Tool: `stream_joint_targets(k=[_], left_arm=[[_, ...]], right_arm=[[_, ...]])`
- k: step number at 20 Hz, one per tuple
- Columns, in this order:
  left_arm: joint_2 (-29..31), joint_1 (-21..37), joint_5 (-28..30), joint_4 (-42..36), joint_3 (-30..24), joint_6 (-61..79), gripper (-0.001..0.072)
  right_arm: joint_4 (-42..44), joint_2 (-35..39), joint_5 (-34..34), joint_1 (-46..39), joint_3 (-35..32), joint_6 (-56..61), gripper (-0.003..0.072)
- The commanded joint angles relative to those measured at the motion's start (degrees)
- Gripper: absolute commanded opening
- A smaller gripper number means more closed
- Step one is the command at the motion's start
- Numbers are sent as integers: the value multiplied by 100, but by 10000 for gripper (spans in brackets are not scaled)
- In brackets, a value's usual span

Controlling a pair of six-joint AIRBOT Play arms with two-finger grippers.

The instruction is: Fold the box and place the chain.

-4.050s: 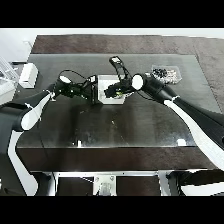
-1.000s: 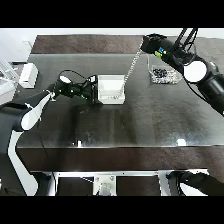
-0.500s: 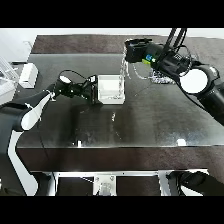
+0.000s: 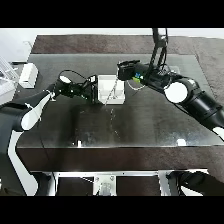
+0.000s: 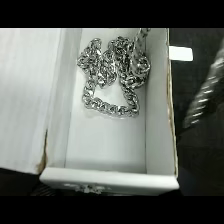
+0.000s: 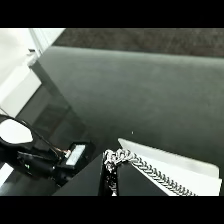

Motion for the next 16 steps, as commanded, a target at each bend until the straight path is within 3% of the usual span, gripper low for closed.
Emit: stream_joint_targets(k=[1, 8, 16], left_arm=[[0, -2, 0, 2, -2, 0, 519], [0, -2, 0, 2, -2, 0, 519], [0, -2, -2, 0, -2, 0, 519]], right_arm=[[192, -131, -356, 22, -109, 44, 4], [140, -127, -492, 55, 632, -378, 4], [136, -334, -450, 55, 468, -376, 5]])
